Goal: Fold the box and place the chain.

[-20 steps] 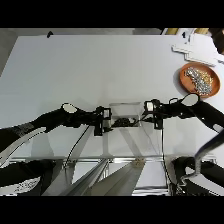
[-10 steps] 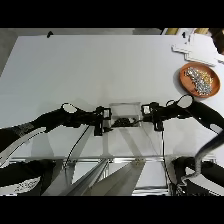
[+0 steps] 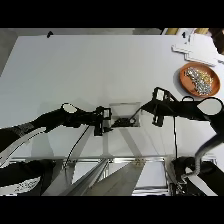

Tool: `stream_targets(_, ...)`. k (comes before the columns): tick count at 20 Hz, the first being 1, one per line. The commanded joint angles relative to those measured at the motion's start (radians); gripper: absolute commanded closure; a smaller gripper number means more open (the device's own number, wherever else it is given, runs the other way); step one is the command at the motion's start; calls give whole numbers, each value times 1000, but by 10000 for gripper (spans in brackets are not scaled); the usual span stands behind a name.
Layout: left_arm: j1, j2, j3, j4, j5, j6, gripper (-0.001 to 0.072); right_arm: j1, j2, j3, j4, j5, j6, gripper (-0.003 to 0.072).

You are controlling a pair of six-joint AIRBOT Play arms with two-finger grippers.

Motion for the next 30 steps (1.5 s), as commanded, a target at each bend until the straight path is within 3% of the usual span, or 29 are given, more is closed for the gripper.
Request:
stream_targets(1,0,0,0,0,0,0,696,74,41,0,253,35,21,671)
stream_targets(7,0,0,0,0,0,0,696,262,-8,0,227,-121,24,671)
stream_targets(10,0,0,0,0,0,0,696,263,-58,0,113,-143,116,671)
stream_targets(14,0,0,0,0,0,0,696,244,-63,0,-200,-141,359,671)
stream_targets(19,0,0,0,0,0,0,696,141,-63,0,-257,-84,438,663)
stream_targets(21,0,0,0,0,0,0,696,136,-64,0,-267,-78,433,453)
stream_targets(22,0,0,0,0,0,0,696,136,-64,3,-267,-71,419,399)
stream_targets(26,0,0,0,0,0,0,696,115,-86,141,-284,53,389,431)
stream_targets(28,0,0,0,0,0,0,696,77,-146,268,-283,114,389,587)
stream_targets(30,0,0,0,0,0,0,696,61,-244,391,-286,158,390,658)
